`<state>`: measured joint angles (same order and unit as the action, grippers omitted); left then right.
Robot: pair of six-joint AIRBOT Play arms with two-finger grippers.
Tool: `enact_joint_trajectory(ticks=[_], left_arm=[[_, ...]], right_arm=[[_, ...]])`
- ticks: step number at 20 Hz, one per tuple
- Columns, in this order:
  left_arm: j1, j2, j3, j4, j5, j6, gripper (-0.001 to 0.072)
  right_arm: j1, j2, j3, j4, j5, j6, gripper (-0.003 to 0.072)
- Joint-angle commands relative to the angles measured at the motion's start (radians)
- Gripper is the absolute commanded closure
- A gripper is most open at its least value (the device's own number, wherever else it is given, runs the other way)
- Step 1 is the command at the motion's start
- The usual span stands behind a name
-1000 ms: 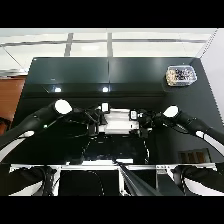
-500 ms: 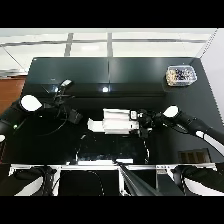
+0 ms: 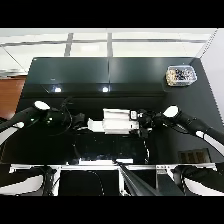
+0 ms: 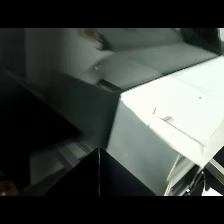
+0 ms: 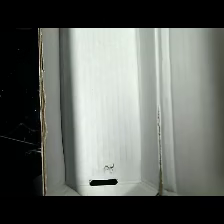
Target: Fold the box and place the chain.
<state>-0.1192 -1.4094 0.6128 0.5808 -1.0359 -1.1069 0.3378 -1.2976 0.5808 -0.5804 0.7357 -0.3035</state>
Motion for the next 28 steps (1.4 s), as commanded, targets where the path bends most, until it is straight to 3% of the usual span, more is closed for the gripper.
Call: enact_joint_trajectory(ticks=[1,6,7,8,9,10,17,18,19,22,28], left_arm=[[-0.055,-0.057,0.026,-0.039,0.014,0.031,0.0684],[-0.03,-0.061,0.064,-0.116,-0.085,0.216,0.0677],[-0.024,-0.061,0.07,-0.129,-0.108,0.221,0.0604],[-0.023,-0.061,0.076,-0.131,-0.121,0.221,0.0397],[-0.023,-0.061,0.079,-0.134,-0.128,0.221,0.0142],[-0.023,-0.061,0.079,-0.138,-0.128,0.22,0.0063],[-0.09,-0.061,0.12,-0.191,-0.126,0.22,0.0093],[-0.107,-0.061,0.135,-0.174,-0.12,0.214,0.0145],[-0.125,-0.061,0.158,-0.135,-0.113,0.184,0.0246],[-0.191,-0.06,0.238,0.029,-0.1,0.039,0.031],[-0.32,-0.057,0.376,0.259,-0.097,-0.233,0.031]], right_arm=[[0.001,-0.001,0.0,0.0,0.0,0.0,0.053],[0.001,-0.001,0.0,0.0,0.0,0.0,0.053],[0.001,-0.001,0.0,0.0,0.0,0.0,0.053],[0.001,-0.001,0.0,0.0,0.0,0.0,0.053],[0.001,-0.001,0.0,0.0,0.0,0.0,0.053],[0.001,-0.001,0.0,0.0,0.0,0.0,0.053],[0.001,-0.001,0.0,0.0,0.0,0.0,0.053],[0.001,-0.001,0.0,0.0,0.0,0.0,0.053],[0.001,-0.001,0.0,0.0,0.0,0.0,0.053],[0.001,-0.001,0.0,0.0,0.0,0.0,0.053],[0.001,-0.001,0.0,0.0,0.0,0.0,0.053]])
